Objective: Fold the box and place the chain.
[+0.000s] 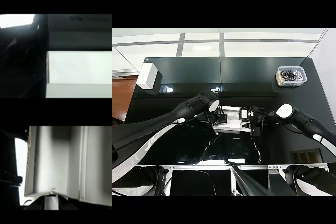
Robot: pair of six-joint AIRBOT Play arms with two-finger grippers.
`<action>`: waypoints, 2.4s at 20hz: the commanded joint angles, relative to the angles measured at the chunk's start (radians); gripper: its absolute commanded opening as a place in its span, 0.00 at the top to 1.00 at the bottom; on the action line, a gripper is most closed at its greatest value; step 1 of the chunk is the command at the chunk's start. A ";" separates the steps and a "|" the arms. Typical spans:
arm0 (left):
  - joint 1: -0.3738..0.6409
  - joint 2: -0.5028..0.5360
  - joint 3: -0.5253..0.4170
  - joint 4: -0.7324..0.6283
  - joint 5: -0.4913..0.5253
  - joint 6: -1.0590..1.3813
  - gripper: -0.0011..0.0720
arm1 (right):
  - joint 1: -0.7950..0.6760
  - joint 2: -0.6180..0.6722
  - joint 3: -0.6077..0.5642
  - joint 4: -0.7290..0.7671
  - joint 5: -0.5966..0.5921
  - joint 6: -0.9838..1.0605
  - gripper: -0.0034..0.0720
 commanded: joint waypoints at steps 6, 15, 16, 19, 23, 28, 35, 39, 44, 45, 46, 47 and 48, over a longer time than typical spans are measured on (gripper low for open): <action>0.001 0.000 0.001 -0.003 0.004 0.000 0.95 | 0.023 -0.046 0.000 0.209 -0.065 0.064 0.71; 0.001 0.000 0.001 -0.003 0.004 0.000 0.95 | 0.023 -0.045 0.000 0.069 -0.035 0.332 0.59; 0.001 0.000 0.001 -0.003 0.004 0.000 0.95 | 0.023 -0.045 0.000 0.059 -0.024 0.353 0.81; 0.000 0.000 0.001 -0.003 0.004 0.000 0.95 | 0.005 -0.025 0.003 0.048 0.062 0.483 0.94; 0.001 0.000 0.001 -0.003 0.005 0.000 0.95 | -0.177 0.103 0.079 -0.092 0.427 1.061 0.94; 0.001 0.000 0.001 -0.003 0.004 0.000 0.95 | -0.526 0.199 0.057 -0.287 0.509 1.382 0.94; 0.001 0.000 0.001 -0.003 0.005 0.000 0.95 | -0.479 0.056 -0.166 0.063 0.200 1.448 0.94; 0.001 0.000 0.001 -0.003 0.004 0.000 0.95 | -0.354 -0.029 -0.163 0.191 0.181 1.342 0.93; 0.001 0.000 0.001 -0.004 0.003 0.000 0.95 | -0.265 -0.039 -0.134 0.197 0.184 1.340 0.93; 0.000 0.000 0.001 -0.004 0.002 0.000 0.95 | -0.258 -0.039 -0.125 0.196 0.193 1.340 0.93; 0.000 0.000 0.001 -0.005 0.000 0.000 0.95 | -0.259 -0.039 -0.110 0.188 0.213 1.340 0.89; 0.000 0.000 0.001 -0.007 0.000 0.000 0.95 | -0.262 -0.039 -0.088 0.171 0.235 1.340 0.56; 0.000 0.000 0.001 -0.007 0.000 0.000 0.95 | -0.265 -0.038 -0.068 0.155 0.254 1.339 0.27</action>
